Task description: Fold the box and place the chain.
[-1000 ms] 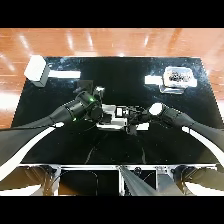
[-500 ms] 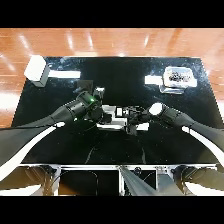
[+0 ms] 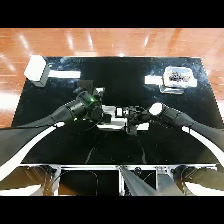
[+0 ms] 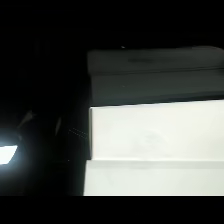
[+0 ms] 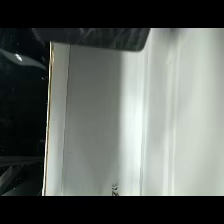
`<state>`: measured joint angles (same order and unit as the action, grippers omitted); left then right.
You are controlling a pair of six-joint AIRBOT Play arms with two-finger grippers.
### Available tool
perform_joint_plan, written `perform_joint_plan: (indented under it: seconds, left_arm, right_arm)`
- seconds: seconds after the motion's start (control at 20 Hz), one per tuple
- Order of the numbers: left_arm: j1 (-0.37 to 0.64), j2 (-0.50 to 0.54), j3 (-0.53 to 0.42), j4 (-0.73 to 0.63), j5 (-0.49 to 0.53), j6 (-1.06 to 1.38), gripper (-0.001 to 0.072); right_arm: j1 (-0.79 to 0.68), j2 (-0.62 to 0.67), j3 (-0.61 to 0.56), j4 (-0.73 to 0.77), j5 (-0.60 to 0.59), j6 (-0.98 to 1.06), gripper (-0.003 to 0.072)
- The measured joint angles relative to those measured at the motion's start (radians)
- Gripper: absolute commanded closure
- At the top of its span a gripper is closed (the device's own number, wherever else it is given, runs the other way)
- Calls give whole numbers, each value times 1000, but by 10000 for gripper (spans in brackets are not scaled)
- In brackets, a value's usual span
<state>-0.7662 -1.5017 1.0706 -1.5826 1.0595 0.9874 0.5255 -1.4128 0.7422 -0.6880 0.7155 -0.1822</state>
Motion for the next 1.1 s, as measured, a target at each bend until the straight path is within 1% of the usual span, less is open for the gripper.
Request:
perform_joint_plan:
  seconds: [0.05, 0.1, 0.5, 0.55, 0.6, 0.65, 0.7, 1.1]
  left_arm:
    - [-1, 0, 0, 0, 0, 3, 678]
    - [-1, 0, 0, 0, -1, 5, 687]
    - [0, 0, 1, -5, -5, 18, 683]
    - [0, 0, 1, -8, -6, 19, 642]
    - [0, 0, 1, -12, -6, 24, 486]
    - [-1, 0, 1, -19, -13, 36, 294]
    - [-2, 0, 2, -37, -27, 37, 253]
    - [-2, 12, 2, -18, 0, 37, 253]
  right_arm:
    - [0, 0, 0, 0, 0, 0, 64]
    - [0, 0, 0, 0, 0, 0, 64]
    - [0, 0, 0, 0, -2, -1, 64]
    - [0, 0, 0, 0, -2, -1, 64]
    - [0, 0, 0, -1, -2, -1, 64]
    - [0, 0, 0, -2, -5, -4, 64]
    - [0, 0, 0, -1, -7, -5, 64]
    - [0, -1, 0, 1, -3, -4, 64]
